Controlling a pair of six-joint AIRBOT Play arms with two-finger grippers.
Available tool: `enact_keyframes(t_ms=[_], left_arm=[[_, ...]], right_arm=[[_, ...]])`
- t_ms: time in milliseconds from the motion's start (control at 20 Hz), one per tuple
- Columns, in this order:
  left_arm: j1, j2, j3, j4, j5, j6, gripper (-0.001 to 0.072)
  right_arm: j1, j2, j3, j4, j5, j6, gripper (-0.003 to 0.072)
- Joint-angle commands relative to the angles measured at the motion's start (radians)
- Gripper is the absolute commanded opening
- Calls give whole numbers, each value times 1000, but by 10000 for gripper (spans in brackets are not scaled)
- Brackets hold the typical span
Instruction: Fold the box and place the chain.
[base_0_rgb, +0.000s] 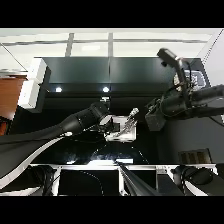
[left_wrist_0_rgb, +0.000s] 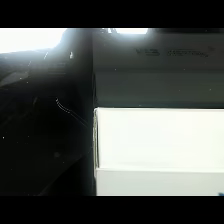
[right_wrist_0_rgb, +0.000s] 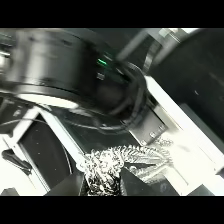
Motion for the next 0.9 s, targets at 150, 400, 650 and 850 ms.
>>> enact_keyframes(t_ms=[150, 400, 650, 850], left_arm=[[0, 0, 0, 0, 3, 0, 27], [0, 0, 0, 0, 9, 0, 26], [1, 0, 0, -3, 24, 1, 26], [2, 0, 11, 2, 28, -27, 26]], right_arm=[[5, 0, -180, -15, -166, 45, 41], [3, 0, -214, -26, -212, 45, 420], [-116, 16, -174, -223, -122, 43, 538], [-293, 59, -167, -250, -105, 29, 538]])
